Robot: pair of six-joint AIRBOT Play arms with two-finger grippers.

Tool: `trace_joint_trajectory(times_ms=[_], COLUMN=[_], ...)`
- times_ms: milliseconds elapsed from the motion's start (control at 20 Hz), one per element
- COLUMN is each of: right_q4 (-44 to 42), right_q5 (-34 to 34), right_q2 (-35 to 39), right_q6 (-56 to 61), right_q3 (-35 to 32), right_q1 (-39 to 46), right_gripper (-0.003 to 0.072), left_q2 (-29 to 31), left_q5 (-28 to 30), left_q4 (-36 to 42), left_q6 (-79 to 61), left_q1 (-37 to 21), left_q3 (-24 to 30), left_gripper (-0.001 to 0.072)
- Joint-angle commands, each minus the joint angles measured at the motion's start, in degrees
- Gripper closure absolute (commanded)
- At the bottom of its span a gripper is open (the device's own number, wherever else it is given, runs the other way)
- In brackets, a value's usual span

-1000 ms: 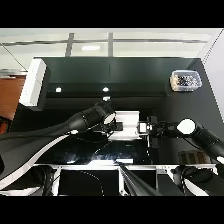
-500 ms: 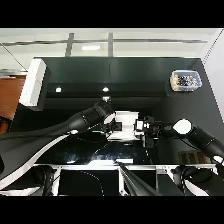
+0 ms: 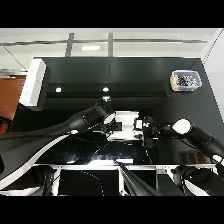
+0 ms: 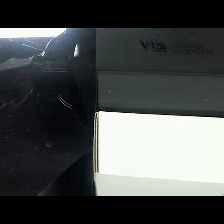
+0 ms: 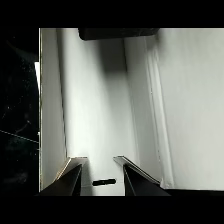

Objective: Fold the box and place the chain.

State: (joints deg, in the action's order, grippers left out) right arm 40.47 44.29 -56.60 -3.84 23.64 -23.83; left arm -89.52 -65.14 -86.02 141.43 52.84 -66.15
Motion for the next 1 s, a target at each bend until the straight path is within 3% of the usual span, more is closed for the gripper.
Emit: trace_joint_trajectory(times_ms=[0,200,550,600,650,750,800,850,950], right_q4=[0.02,-1.46,-1.68,-1.70,-1.70,-1.66,-1.60,-0.87,1.55], right_q5=[-0.02,-0.04,-0.28,-0.70,-1.20,-1.51,-1.49,-1.44,-1.42], right_q2=[-0.20,-0.20,-0.20,-0.20,-0.20,-0.20,-0.20,-0.07,1.33], right_q6=[0.02,0.00,0.02,0.04,0.02,0.02,0.04,0.13,4.37], right_q3=[-0.02,-0.02,-0.02,-0.02,-0.02,-0.02,-0.02,-0.02,0.04], right_q1=[-0.04,-0.04,-0.04,-0.04,-0.04,-0.04,-0.04,0.07,1.18], right_gripper=[0.0385,0.0308,0.0343,0.0237,0.0185,0.0214,0.0326,0.0590,0.0632], left_q2=[-0.02,-0.02,-0.02,-0.02,-0.02,-0.02,-0.02,-0.02,-0.02], left_q5=[0.09,0.09,0.11,0.09,0.09,0.09,0.09,0.09,0.09], left_q4=[0.02,0.02,0.00,0.00,0.00,0.00,0.00,0.00,0.00], left_q6=[0.00,0.00,0.00,0.00,0.00,0.00,0.00,0.00,0.00], left_q1=[0.00,0.00,0.00,0.00,0.00,0.00,0.00,0.00,0.00], left_q3=[-0.07,-0.07,-0.07,-0.07,-0.07,-0.07,-0.07,-0.07,-0.07], left_gripper=[0.0676,0.0676,0.0676,0.0676,0.0676,0.0676,0.0676,0.0676,0.0676])
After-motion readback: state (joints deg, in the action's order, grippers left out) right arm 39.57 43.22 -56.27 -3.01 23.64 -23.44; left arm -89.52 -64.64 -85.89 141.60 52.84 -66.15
